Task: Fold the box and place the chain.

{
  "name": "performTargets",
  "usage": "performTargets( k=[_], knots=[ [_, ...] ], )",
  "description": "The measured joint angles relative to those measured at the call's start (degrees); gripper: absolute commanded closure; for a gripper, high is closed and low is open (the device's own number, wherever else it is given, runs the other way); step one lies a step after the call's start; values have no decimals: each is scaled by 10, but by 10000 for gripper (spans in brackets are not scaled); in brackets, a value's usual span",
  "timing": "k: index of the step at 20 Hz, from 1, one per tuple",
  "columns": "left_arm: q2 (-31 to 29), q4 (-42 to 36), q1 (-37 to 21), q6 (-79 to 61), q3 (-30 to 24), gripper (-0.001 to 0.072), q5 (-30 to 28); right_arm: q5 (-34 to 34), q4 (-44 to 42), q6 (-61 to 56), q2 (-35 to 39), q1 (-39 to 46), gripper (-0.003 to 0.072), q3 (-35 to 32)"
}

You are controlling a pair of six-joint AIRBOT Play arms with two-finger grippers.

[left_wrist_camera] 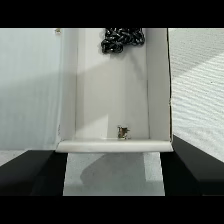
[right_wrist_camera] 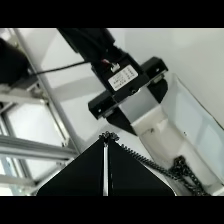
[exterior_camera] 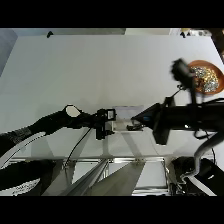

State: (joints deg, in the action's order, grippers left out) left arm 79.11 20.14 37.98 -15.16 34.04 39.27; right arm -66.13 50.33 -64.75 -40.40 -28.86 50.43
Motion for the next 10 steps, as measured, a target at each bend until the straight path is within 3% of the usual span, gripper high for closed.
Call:
performTargets(
  k=[5, 10],
  knots=[
    [0, 0, 0, 0, 0, 397, 0, 27, 59, 6, -86, -36, 659, -38],
    [0, 0, 0, 0, 0, 397, 0, 100, 62, 25, -139, -43, 659, -102]
  ],
)
